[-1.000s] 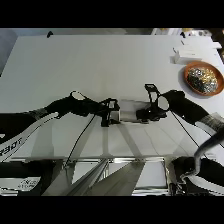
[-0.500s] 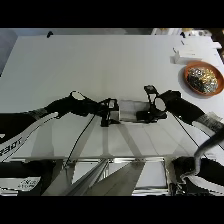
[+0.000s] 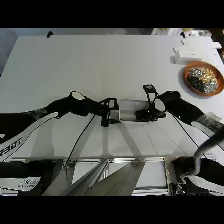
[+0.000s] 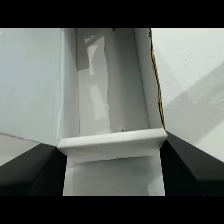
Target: Fold the box and place the chain.
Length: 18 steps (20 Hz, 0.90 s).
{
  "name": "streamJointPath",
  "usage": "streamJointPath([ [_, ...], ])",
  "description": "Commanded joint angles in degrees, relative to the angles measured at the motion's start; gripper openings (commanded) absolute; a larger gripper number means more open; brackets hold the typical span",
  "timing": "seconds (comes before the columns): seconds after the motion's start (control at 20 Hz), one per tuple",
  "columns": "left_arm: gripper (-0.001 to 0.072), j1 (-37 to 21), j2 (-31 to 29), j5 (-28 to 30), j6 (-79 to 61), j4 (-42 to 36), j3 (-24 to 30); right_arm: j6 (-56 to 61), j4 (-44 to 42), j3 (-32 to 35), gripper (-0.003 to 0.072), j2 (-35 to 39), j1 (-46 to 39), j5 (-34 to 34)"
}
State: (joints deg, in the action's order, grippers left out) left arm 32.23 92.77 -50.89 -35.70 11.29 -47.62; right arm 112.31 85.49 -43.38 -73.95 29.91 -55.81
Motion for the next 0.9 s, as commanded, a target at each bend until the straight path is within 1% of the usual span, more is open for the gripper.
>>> streamJointPath([
  [0.0, 0.0103, 0.0, 0.0, -0.2, -0.1, 0.1, 0.0, 0.0, 0.0, -0.1, 0.0032, 0.0, 0.0, 1.4],
  [0.05, 0.0103, 0.0, 0.0, -0.2, -0.1, 0.1, 0.0, 0.0, 0.0, 0.0, 0.0014, 0.0, 0.0, 1.4],
  [0.25, 0.0103, 0.0, 0.0, -0.1, -0.1, 0.1, 0.0, -0.1, -0.1, -0.1, 0.0025, 0.0, 0.0, 0.7],
  [0.3, 0.0103, 0.0, 0.0, -0.1, -0.1, 0.1, 0.0, -0.2, -0.2, -0.1, 0.0146, 0.2, 0.0, 0.4],
  [0.35, 0.0103, 0.0, 0.0, -0.2, -0.1, 0.1, 0.0, -0.7, -0.2, -0.1, 0.0296, 0.6, 0.0, -0.2],
  [0.4, 0.0103, 0.0, 0.0, -0.2, -0.1, 0.1, 0.0, -2.2, -0.2, -0.1, 0.0366, 1.4, 0.0, -0.5],
  [0.55, 0.0103, 0.0, 0.0, -0.2, -0.1, 0.1, 0.0, -6.4, 0.3, -0.1, 0.0364, 6.2, 0.0, -2.9],
  [0.7, 0.0103, 0.0, 0.0, -0.2, -0.1, 0.1, 0.0, -8.7, 2.1, -0.8, 0.0364, 12.8, -1.0, -8.0],
  [0.8, 0.0103, 0.0, 0.0, -0.2, -0.1, 0.1, 0.0, -12.2, 2.4, -3.1, 0.0361, 16.7, -3.5, -11.5],
  [0.85, 0.0103, 0.0, 0.0, -0.2, -0.1, 0.1, 0.0, -13.3, 3.1, -4.9, 0.0355, 18.2, -5.3, -12.2],
])
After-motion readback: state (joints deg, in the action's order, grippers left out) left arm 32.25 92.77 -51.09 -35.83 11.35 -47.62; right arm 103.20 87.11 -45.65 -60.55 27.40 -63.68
